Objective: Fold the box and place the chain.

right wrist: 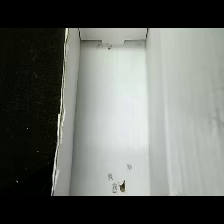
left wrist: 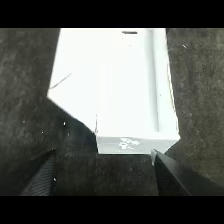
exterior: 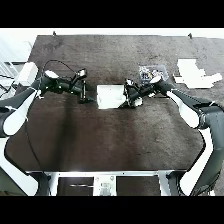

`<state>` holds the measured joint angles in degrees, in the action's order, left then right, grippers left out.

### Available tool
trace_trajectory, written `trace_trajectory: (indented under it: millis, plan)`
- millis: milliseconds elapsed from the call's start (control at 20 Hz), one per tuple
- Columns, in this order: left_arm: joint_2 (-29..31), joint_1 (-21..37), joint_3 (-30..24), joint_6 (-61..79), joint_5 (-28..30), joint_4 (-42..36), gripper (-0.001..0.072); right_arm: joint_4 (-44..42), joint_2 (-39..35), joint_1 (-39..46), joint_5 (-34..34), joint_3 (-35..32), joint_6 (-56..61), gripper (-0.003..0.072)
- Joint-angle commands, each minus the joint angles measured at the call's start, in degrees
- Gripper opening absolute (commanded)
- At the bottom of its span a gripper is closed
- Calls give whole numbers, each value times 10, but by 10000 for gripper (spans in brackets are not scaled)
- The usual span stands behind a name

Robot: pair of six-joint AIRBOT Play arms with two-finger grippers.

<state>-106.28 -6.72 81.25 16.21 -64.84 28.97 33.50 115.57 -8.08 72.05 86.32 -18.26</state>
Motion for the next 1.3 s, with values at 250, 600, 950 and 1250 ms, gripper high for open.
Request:
trace_trajectory:
  millis: [250, 600, 950, 1250]
  plan:
    - [-28, -9, 2, 38, -37, -16, 720, 0, 0, 0, 0, 0, 0, 506]
    - [-28, -9, 2, 36, -36, -8, 720, 0, 0, 0, 0, 0, 0, 506]
    - [-28, -9, 2, 33, -22, -5, 720, 0, 0, 0, 0, 0, 0, 507]
    - [-28, -31, 2, 33, 19, 0, 720, 0, 0, 0, 0, 0, 0, 507]
